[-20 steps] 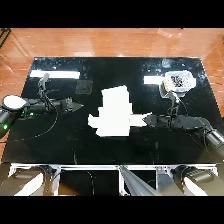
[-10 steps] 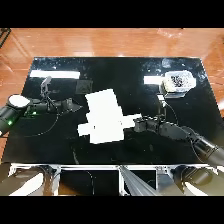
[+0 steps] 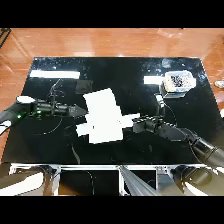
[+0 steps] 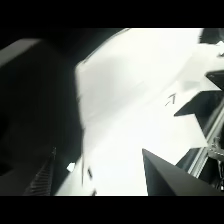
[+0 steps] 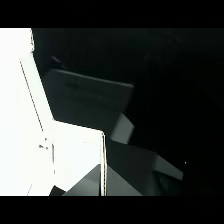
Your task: Fold the box and place the chain.
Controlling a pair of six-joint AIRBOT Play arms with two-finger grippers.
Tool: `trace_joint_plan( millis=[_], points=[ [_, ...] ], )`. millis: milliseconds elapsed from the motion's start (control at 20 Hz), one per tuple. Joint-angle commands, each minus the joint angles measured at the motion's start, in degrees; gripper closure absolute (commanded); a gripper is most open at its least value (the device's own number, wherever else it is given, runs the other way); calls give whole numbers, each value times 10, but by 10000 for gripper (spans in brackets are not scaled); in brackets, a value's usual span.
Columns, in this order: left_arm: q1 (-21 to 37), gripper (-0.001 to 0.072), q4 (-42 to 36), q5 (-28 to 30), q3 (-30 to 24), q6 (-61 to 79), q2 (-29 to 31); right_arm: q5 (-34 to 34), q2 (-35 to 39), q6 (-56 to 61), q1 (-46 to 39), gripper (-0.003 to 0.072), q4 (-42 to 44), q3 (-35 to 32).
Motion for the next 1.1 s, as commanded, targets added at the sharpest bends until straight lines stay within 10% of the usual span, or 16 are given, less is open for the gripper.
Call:
trace_joint_plan(
  millis=[0,350,1050],
  points=[
    [-9,91,-44,-50,33,101,-73,-16,0,0,1,665,0,0],
    [-73,95,40,-151,116,166,-186,-32,0,9,1,664,0,0],
    [-67,226,83,-195,136,193,-188,-22,0,10,1,664,-1,0]
  ],
)
